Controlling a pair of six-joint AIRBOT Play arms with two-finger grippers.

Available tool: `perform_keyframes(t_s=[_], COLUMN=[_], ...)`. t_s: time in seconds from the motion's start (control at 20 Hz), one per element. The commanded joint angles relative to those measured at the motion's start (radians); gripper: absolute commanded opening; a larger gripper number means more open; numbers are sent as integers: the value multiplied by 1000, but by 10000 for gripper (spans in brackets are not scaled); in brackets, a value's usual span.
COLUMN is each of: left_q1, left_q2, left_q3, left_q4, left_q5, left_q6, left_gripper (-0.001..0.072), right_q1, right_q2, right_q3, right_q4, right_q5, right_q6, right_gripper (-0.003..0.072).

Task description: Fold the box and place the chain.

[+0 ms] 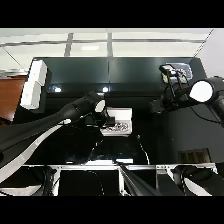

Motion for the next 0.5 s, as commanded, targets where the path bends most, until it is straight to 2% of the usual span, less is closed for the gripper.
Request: perform_keyframes(t_s=[0.0,0.05,0.1,0.2,0.3,0.45], left_q1=[-5,-7,-8,-15,-15,17], left_q2=[5,13,29,97,189,359], left_q3=[18,35,59,72,63,-49], left_q4=[-2,-2,0,29,108,293], left_q5=[-34,-43,-64,-83,-145,-192], left_q6=[-9,-4,19,110,178,232], left_gripper=[316,505,533,533,532,530], right_q1=[-37,-37,-37,-37,-37,-37], right_q2=[8,8,8,8,8,8], right_q3=[-2,-2,-2,-2,-2,-2], right_q4=[-64,-60,-60,-59,-59,-59], right_q5=[32,31,31,32,32,33], right_q6=[-2,-2,-2,-1,-1,0], right_gripper=[402,402,403,402,402,402])
